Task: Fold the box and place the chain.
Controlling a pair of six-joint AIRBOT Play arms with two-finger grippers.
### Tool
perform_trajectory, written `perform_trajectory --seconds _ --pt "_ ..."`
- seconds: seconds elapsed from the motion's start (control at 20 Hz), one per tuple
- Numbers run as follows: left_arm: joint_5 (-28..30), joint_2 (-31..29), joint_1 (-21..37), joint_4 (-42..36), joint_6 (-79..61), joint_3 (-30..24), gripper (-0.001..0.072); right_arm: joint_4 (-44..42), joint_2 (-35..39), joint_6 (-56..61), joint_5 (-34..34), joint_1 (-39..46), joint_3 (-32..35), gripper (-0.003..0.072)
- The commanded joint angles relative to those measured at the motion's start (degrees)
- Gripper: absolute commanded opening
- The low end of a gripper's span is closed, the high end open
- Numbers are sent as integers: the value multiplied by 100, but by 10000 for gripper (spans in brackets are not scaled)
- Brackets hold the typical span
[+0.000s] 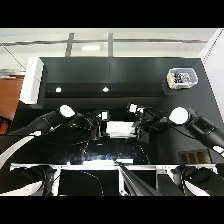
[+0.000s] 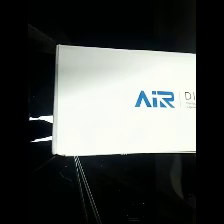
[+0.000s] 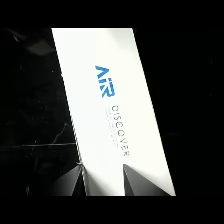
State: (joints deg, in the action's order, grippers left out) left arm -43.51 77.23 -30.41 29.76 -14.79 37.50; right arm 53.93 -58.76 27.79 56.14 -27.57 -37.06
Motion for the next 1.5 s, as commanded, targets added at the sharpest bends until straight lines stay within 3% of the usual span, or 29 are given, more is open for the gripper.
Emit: perform_trajectory --seconds 0.0,0.2,0.25,0.3,0.5,0.65,1.0,1.3,1.45 --pt "0 4 0 -2 2 -2 369 0 175 848 192 22 -9 313" --pt "0 4 0 -2 2 -2 369 -118 608 2468 584 323 -9 298" --pt "0 4 0 -2 2 -2 369 -321 610 2739 664 402 -2 200" --pt "0 4 0 -2 2 -2 369 -636 595 2844 643 424 26 21" --pt "0 4 0 -2 2 -2 369 -1873 227 3353 26 424 214 27" --pt "0 4 0 -2 2 -2 369 -2830 -361 3344 15 424 247 27" --pt "-2 4 0 -2 2 -2 369 -2481 -1237 3394 -79 424 249 29" --pt "-2 4 0 -2 2 -2 369 -2490 -1202 3215 4 437 210 30" --pt "-4 4 0 -2 2 -2 369 -2479 -885 3025 551 732 -66 38"
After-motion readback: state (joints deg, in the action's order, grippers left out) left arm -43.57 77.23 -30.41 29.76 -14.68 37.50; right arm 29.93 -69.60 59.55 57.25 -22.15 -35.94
